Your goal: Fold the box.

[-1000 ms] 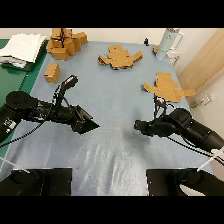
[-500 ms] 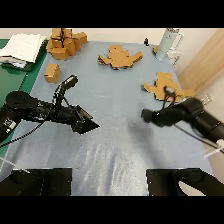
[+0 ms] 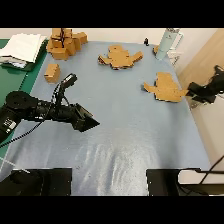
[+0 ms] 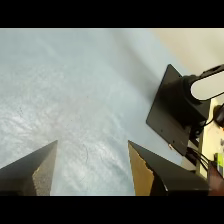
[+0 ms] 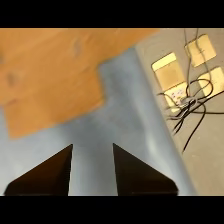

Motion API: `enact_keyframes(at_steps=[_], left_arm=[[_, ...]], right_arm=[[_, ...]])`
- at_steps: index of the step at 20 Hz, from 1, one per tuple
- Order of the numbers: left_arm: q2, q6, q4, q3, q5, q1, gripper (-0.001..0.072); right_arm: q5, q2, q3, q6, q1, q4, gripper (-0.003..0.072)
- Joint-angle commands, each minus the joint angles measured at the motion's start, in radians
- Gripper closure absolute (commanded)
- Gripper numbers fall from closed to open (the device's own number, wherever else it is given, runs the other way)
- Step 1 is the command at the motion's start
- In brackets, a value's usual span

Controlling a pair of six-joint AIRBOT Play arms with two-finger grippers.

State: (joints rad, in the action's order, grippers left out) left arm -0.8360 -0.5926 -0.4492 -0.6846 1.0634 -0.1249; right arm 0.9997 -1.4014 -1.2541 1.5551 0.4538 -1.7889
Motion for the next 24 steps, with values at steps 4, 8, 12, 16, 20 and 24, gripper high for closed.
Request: enact_keyframes(at_steps=[4, 8, 12, 16, 20, 24], left_arm=[[0.001, 0.0, 0.048, 0.0, -0.043, 0.0, 0.0013], [0.001, 0.0, 0.054, 0.0, -0.054, 0.0, 0.0013], [0.001, 0.0, 0.054, 0.0, -0.071, 0.0, 0.0013], [0.001, 0.0, 0.054, 0.0, -0.087, 0.0, 0.0013], [0.001, 0.0, 0.066, 0.0, -0.088, 0.0, 0.0013], [0.001, -0.003, 0.115, 0.0, -0.088, 0.0, 0.0013]], right_arm=[[0.012, -0.377, -0.365, 0.219, 0.182, -0.185, 0.03], [0.055, -0.542, -0.553, 0.244, 0.172, -0.251, 0.03], [0.109, -0.644, -0.656, 0.254, 0.158, -0.275, 0.03], [0.207, -0.66, -0.671, 0.362, 0.148, -0.375, 0.0522], [0.311, -0.647, -0.706, 0.377, 0.121, -0.422, 0.0682], [0.383, -0.609, -0.667, 0.376, 0.067, -0.488, 0.0686]])
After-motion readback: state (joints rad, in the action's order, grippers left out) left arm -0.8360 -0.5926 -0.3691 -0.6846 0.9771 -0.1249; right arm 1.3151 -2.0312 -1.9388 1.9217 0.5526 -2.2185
